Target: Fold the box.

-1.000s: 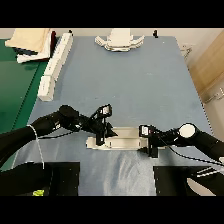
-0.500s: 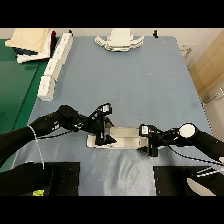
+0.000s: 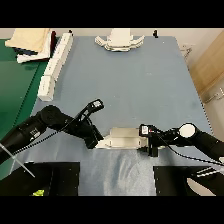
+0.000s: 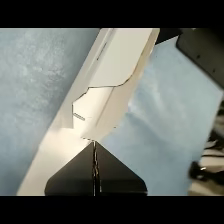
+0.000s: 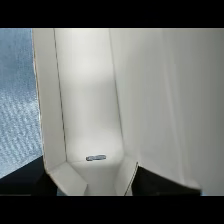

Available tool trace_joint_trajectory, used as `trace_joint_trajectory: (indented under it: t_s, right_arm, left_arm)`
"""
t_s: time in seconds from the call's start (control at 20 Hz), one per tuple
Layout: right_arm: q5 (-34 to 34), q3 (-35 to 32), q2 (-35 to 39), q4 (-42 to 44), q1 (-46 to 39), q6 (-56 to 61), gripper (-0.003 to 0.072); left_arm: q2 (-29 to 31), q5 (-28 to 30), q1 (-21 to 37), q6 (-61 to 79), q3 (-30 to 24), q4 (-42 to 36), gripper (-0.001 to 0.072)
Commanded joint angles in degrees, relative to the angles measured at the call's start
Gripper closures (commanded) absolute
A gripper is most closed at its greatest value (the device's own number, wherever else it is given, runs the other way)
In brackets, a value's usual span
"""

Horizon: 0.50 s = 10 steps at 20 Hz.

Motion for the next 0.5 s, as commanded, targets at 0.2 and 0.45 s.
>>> trace_joint_trajectory:
  t_s: [0.2,0.45]
  right_arm:
    - [0.02,0.04,0.02,0.00,0.04,0.02,0.0109]
    - [0.02,0.04,0.02,-0.02,0.04,0.02,0.0109]
  left_arm:
    - [-4.00,12.83,-7.76,-19.69,5.18,-9.79,0.0697]
    - [-14.05,18.69,-7.78,-27.76,12.85,-9.79,0.0697]
